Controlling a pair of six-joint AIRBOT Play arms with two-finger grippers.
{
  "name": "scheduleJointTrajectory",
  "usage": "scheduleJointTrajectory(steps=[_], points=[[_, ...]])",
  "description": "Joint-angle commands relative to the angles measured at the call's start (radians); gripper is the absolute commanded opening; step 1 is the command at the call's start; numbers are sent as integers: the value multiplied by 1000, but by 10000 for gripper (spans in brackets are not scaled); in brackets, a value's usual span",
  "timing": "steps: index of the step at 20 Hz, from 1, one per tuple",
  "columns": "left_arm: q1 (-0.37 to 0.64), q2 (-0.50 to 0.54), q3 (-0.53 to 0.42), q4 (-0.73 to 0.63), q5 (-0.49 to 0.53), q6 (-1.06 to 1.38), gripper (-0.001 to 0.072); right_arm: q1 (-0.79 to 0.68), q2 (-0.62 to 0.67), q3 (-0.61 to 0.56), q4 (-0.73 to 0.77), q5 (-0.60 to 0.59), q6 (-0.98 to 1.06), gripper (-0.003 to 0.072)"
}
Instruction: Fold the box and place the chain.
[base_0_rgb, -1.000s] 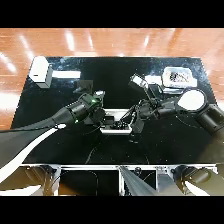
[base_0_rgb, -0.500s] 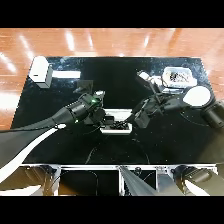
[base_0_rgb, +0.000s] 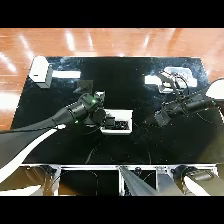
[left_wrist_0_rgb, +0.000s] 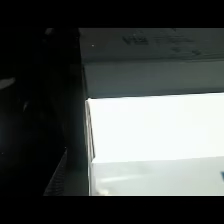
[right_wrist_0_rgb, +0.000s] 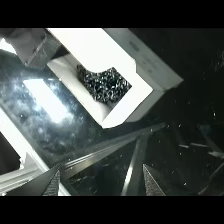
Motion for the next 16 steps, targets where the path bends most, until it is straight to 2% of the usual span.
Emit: scheduleJointTrajectory(steps=[1, 6, 10, 13, 16], points=[[0, 16, 17, -7, 23, 0, 510, -14, 2, 1, 0, 24, 8, 602], [1, 50, 88, 1, 178, 169, 510, -14, 2, 1, -2, 47, 73, 602], [2, 167, 84, 7, 356, 416, 510, -14, 2, 1, -23, 158, 172, 602], [42, 324, -3, 95, 410, 501, 509, -14, 1, 26, -24, 157, 235, 602], [226, 531, -182, 93, 360, 530, 509, -14, -2, 112, -61, 115, 337, 602]])
